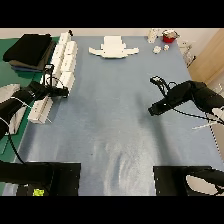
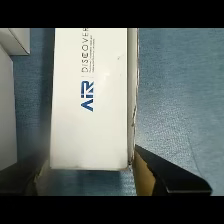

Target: Fold the box.

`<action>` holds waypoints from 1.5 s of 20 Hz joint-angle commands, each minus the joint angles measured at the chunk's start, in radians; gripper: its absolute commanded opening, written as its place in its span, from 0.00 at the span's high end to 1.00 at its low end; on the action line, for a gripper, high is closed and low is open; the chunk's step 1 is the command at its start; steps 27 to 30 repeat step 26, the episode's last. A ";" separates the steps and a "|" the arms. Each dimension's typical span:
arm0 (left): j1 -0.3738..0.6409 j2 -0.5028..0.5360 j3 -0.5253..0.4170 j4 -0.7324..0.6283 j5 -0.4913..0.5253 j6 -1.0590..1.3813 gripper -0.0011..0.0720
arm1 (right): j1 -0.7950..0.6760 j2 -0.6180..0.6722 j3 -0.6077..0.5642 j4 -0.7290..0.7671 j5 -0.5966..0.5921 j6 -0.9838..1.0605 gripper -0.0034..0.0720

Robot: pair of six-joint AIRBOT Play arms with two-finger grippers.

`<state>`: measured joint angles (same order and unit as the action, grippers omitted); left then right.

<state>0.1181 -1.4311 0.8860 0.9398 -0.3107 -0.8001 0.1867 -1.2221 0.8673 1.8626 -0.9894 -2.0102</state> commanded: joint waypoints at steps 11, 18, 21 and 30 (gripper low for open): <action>0.101 0.213 0.104 0.008 -0.377 -0.002 0.03 | 0.000 0.000 0.001 0.000 0.000 0.000 0.95; 0.093 0.385 0.197 -0.024 -0.757 -0.118 0.97 | 0.000 0.000 0.001 0.000 0.000 0.000 0.95; 0.005 0.433 0.153 -0.049 -0.882 -0.209 0.97 | 0.000 0.000 0.001 0.000 0.000 0.000 0.95; -0.247 0.469 0.002 -0.042 -0.755 -0.272 0.97 | 0.000 0.000 0.001 0.000 0.000 0.000 0.95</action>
